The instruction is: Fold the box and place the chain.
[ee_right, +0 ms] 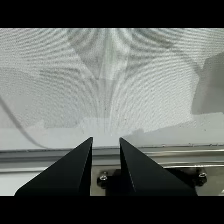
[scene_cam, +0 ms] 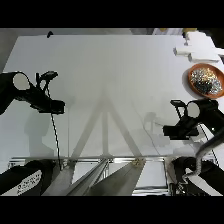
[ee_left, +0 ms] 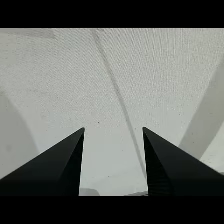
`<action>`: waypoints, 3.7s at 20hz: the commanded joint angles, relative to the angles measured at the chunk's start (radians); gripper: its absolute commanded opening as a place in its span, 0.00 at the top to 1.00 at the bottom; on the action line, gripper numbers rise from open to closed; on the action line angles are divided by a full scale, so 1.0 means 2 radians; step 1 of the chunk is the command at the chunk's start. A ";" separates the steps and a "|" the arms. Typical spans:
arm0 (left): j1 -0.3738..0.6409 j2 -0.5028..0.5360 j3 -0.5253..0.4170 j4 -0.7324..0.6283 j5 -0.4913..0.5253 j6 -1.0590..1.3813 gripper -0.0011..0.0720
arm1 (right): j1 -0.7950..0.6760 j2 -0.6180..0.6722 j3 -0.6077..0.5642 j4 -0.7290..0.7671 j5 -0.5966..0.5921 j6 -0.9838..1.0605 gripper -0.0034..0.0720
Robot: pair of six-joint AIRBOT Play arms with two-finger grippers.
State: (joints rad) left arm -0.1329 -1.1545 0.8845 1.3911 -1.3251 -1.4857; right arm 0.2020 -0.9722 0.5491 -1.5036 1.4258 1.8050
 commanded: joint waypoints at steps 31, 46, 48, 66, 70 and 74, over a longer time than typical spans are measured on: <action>0.000 0.000 0.000 0.000 0.000 0.000 0.42 | -0.410 -0.118 0.133 -0.370 -0.164 -0.217 0.24; 0.000 0.000 0.000 0.000 0.000 0.000 0.42 | -0.373 -0.146 0.136 -0.359 -0.108 -0.213 0.93; 0.000 0.000 0.000 0.000 0.000 0.000 0.42 | -0.328 -0.105 0.136 -0.316 -0.107 -0.213 0.93; 0.000 0.000 0.000 0.000 0.000 0.000 0.42 | -0.116 0.268 -0.070 0.149 -0.143 -0.245 0.93; 0.000 0.000 0.000 0.000 0.000 0.000 0.42 | -0.107 0.268 -0.080 0.149 -0.165 -0.245 0.93; 0.000 0.000 0.000 0.000 0.048 0.000 0.42 | -0.107 0.268 -0.080 0.135 -0.170 -0.245 0.93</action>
State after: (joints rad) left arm -0.1329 -1.1545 0.8845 1.3911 -1.3041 -1.4853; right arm -0.0158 -0.4416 0.3958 -1.2240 1.1004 1.3140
